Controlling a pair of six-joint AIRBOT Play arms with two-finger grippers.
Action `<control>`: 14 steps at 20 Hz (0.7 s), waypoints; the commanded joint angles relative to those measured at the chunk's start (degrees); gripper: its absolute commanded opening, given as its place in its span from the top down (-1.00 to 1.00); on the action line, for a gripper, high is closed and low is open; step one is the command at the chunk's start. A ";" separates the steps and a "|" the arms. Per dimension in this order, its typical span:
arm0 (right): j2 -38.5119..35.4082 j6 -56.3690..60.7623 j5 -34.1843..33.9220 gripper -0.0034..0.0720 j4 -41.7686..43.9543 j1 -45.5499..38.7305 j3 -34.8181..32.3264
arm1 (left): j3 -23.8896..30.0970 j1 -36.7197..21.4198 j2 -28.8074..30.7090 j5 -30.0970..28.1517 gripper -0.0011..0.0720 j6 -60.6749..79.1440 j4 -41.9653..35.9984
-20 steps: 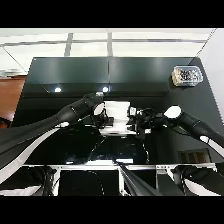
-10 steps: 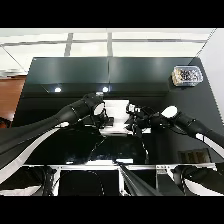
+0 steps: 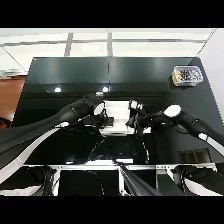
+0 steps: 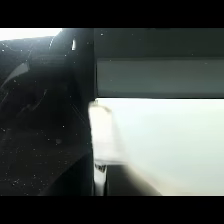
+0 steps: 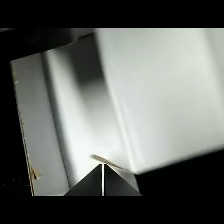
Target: Fold the box and place the chain.
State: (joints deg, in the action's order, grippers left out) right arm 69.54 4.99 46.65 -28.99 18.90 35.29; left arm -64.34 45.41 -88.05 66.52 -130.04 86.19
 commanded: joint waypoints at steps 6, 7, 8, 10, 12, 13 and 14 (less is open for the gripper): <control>-5.81 57.81 13.31 0.88 -16.41 -32.68 2.58 | -0.07 -0.04 -0.04 -0.26 0.89 -0.04 -1.44; -4.66 58.58 14.03 0.88 -13.86 -34.77 0.44 | -0.07 -0.04 -0.04 -0.24 0.89 -0.04 -1.42; -3.23 58.23 15.06 0.88 -10.80 -35.30 -1.66 | -0.07 -0.04 -0.04 -0.24 0.89 -0.04 -1.44; 0.17 56.39 17.33 0.88 -7.15 -33.55 -4.22 | -0.07 -0.04 -0.04 -0.24 0.90 -0.04 -1.42; 3.80 52.37 19.15 0.88 -2.60 -28.65 -4.98 | -0.07 -0.04 -0.07 -0.26 0.89 -0.07 -1.40; 5.27 50.95 18.95 0.88 -0.42 -25.27 -4.96 | -0.07 -0.04 -0.07 -0.26 0.89 -0.04 -1.40; 6.36 49.18 18.40 0.88 2.29 -22.23 -4.96 | -0.07 -0.04 -0.07 -0.24 0.89 -0.04 -1.40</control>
